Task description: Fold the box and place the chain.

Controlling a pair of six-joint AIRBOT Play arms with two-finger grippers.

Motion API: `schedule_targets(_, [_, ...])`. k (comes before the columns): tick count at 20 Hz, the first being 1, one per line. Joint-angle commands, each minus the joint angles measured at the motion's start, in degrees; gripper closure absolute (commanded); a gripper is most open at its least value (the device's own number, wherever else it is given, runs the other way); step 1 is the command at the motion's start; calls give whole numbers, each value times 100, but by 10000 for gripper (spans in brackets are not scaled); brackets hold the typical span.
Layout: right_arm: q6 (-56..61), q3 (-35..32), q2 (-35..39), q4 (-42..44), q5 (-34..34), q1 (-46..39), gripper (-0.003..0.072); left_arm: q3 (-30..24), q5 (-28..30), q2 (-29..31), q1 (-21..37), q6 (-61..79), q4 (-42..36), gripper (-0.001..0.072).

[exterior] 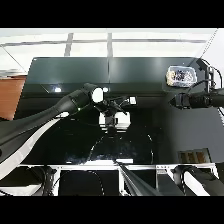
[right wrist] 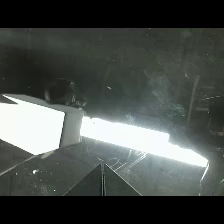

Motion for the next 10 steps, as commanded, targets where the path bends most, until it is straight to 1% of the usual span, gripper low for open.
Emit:
schedule_targets(1, [2,-4,7,0,2,4,671,675,-579,79,96,-1414,922,401])
schedule_targets(3, [2,-4,7,2,7,4,671,1449,-1346,87,446,-2153,1357,401])
schedule_targets(4, [2,-4,7,2,4,2,671,1770,-1628,87,678,-2435,1541,401])
schedule_targets(5, [2,-4,7,0,0,2,671,2057,-1775,85,981,-2677,1733,401])
schedule_targets(6, [2,-4,7,0,-13,2,671,2249,-1749,85,1307,-2898,1902,400])
schedule_targets(7, [2,-4,4,2,-15,2,671,2393,-1602,72,1709,-3112,2020,401])
schedule_targets(10, [4,-4,2,2,-15,2,671,2538,-852,15,2977,-3812,2057,401])
